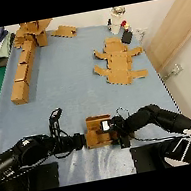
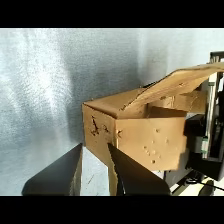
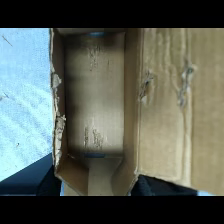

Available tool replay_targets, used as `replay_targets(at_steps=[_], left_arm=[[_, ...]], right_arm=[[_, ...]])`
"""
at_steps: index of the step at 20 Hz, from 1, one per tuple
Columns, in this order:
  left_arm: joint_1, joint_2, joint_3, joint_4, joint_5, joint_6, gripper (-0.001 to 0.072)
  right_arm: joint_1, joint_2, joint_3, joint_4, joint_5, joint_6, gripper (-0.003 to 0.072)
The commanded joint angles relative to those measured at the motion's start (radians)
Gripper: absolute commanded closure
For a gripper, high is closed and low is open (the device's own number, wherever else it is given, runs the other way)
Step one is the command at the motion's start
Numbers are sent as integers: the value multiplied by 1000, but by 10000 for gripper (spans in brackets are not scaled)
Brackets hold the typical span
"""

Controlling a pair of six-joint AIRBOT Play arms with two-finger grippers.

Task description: Fold the box.

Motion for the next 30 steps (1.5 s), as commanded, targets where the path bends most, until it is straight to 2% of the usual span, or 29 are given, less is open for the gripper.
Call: replay_targets(at_steps=[1,12,13,14,15,16,25,27,30], left_arm=[[1,1,2,-10,-8,-1,459],[0,43,10,-10,-37,0,444],[0,43,10,-10,-34,4,417],[0,43,10,-11,-32,3,224],[0,43,10,-15,-31,3,206],[0,42,10,-16,-31,3,233],[-2,-2,10,-99,65,3,232],[1,-17,14,-116,32,-24,202],[-8,-58,64,-43,-53,-3,205]], right_arm=[[0,0,1,0,0,0,167],[0,0,1,0,0,0,166],[0,0,1,0,0,0,166],[0,0,1,0,0,0,166],[0,0,1,0,0,0,167],[0,0,1,0,0,0,166],[0,0,1,0,0,0,166],[0,0,1,0,0,0,166],[0,0,1,0,0,0,167]])
